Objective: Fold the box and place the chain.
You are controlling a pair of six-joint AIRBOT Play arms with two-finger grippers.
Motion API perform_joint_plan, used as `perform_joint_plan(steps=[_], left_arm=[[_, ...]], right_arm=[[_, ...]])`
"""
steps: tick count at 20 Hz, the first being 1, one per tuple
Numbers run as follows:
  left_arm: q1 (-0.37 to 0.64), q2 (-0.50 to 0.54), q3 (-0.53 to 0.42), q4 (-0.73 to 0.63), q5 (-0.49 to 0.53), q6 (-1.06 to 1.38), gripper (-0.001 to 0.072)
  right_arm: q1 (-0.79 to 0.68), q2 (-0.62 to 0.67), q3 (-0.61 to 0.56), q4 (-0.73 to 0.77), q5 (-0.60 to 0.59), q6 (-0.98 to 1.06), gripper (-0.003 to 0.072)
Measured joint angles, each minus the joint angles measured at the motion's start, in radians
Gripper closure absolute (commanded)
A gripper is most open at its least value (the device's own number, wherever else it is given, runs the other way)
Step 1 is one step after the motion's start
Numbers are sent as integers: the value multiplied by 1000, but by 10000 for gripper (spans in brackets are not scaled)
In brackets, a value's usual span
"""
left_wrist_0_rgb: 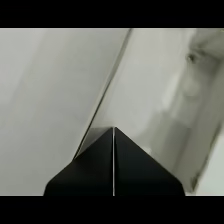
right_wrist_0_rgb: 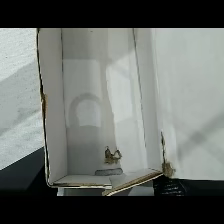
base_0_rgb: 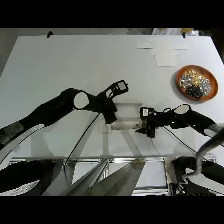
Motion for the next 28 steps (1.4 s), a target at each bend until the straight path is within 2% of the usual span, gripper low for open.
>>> perform_joint_plan(steps=[2,4,12,15,18,19,20,22,28], left_arm=[[7,25,-2,17,-89,14,704],[11,37,-17,25,-136,47,704],[55,31,-163,23,-170,156,698],[84,30,-187,18,-159,257,543],[99,30,-196,0,-137,420,537],[102,30,-197,-7,-130,487,515],[103,30,-198,-20,-124,550,437],[103,29,-200,-47,-100,661,362],[103,4,-201,-92,-14,782,360]], right_arm=[[0,0,0,0,0,0,228],[0,0,0,0,0,0,228],[0,0,0,0,0,0,228],[0,0,0,0,0,0,228],[0,0,0,0,0,0,228],[0,0,0,0,0,0,228],[0,0,0,0,0,0,228],[0,0,0,0,0,0,228],[0,0,0,0,0,0,228]])
